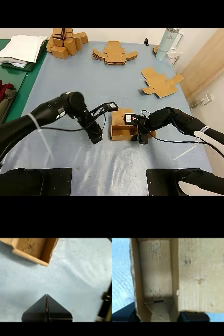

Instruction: Fold the box.

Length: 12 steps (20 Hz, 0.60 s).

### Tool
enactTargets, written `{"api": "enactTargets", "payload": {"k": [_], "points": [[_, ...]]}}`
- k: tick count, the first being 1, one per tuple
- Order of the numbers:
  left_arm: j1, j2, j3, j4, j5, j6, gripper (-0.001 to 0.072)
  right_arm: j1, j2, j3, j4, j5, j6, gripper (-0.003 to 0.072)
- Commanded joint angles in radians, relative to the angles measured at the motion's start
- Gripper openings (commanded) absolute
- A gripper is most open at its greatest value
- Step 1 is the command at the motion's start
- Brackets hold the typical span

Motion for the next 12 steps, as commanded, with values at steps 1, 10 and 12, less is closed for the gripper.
{"api": "enactTargets", "payload": {"k": [1,10,12], "points": [[0.010,0.069,-0.117,-0.016,0.224,0.282,0.0324,0.000,0.000,0.001,0.000,0.000,0.000,0.0512],[0.028,-0.087,-0.138,-0.401,0.335,0.814,0.0693,0.001,0.000,0.001,0.000,0.000,0.000,0.0512],[0.024,-0.119,-0.138,-0.412,0.387,0.826,0.0693,0.001,0.000,0.001,0.000,0.000,0.000,0.0512]]}}
